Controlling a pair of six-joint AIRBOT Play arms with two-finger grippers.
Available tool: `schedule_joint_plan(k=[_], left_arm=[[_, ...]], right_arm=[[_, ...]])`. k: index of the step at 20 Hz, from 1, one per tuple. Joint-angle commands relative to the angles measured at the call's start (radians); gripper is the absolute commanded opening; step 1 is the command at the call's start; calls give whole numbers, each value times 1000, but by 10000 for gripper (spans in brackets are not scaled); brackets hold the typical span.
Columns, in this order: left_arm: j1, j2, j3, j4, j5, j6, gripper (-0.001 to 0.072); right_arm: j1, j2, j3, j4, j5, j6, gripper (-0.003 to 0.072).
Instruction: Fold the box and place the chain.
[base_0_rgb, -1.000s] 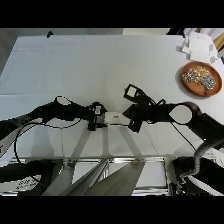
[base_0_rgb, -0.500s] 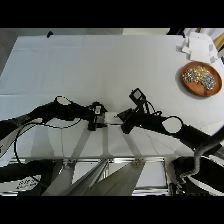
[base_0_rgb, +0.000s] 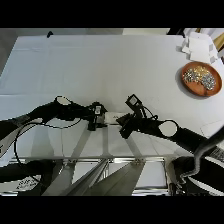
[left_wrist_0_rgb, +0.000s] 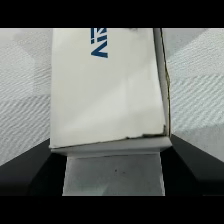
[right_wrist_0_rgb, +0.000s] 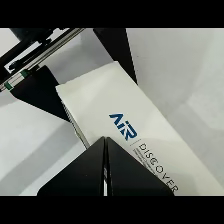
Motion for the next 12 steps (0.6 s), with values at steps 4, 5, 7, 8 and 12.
schedule_joint_plan(k=[4, 5, 7, 8, 12], left_arm=[[0, 0, 1, 0, 0, 0, 252], [0, 0, 1, 0, 0, 0, 252], [0, 0, 1, 0, 0, 0, 252], [0, 0, 1, 0, 0, 0, 252], [0, 0, 1, 0, 0, 0, 252]], right_arm=[[3, -4, -27, -5, 8, -1, 11], [3, -5, -27, -14, 8, -1, 11], [3, -14, -27, -37, 10, 0, 11], [3, -26, -27, -42, 14, 0, 11], [3, -64, -27, -42, 35, 0, 11]])
